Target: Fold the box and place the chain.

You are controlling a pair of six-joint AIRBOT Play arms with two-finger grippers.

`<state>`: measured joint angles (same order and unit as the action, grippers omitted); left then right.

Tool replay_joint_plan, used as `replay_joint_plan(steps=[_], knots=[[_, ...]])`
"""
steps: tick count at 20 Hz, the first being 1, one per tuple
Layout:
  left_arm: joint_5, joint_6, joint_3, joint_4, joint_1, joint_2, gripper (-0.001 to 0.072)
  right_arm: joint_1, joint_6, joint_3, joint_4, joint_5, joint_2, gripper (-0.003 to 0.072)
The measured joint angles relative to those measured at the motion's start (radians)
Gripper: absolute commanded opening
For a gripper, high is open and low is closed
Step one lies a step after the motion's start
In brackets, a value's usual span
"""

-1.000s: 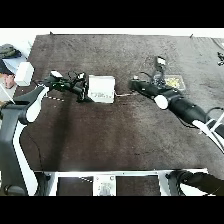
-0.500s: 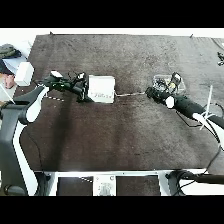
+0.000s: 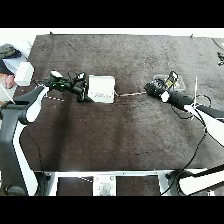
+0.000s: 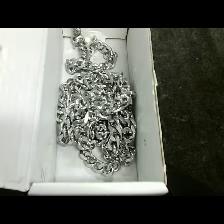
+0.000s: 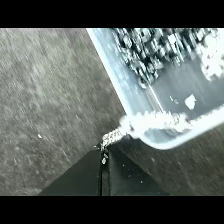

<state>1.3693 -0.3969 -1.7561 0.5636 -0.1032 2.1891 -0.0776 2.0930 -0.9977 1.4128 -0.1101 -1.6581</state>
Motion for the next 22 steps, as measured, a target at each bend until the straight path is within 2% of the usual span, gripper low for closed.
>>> replay_joint_plan(steps=[4,9,13,17,22], knots=[[0.0,0.0,0.0,0.0,0.0,0.0,0.0415,0.053,-0.004,-0.013,0.006,-0.014,0.045,-0.001],[0.0,0.0,0.0,0.0,0.0,0.0,0.0415,0.214,-0.024,-0.017,0.044,-0.009,0.233,-0.001],[0.0,0.0,0.0,0.0,0.0,0.0,0.0415,0.373,-0.029,-0.017,0.057,0.065,0.342,-0.001],[0.0,0.0,0.0,0.0,0.0,0.0,0.0415,0.488,-0.029,-0.018,0.03,0.196,0.367,-0.001],[0.0,0.0,0.0,0.0,0.0,0.0,0.0415,0.545,-0.013,-0.042,-0.012,0.299,0.306,-0.001]])
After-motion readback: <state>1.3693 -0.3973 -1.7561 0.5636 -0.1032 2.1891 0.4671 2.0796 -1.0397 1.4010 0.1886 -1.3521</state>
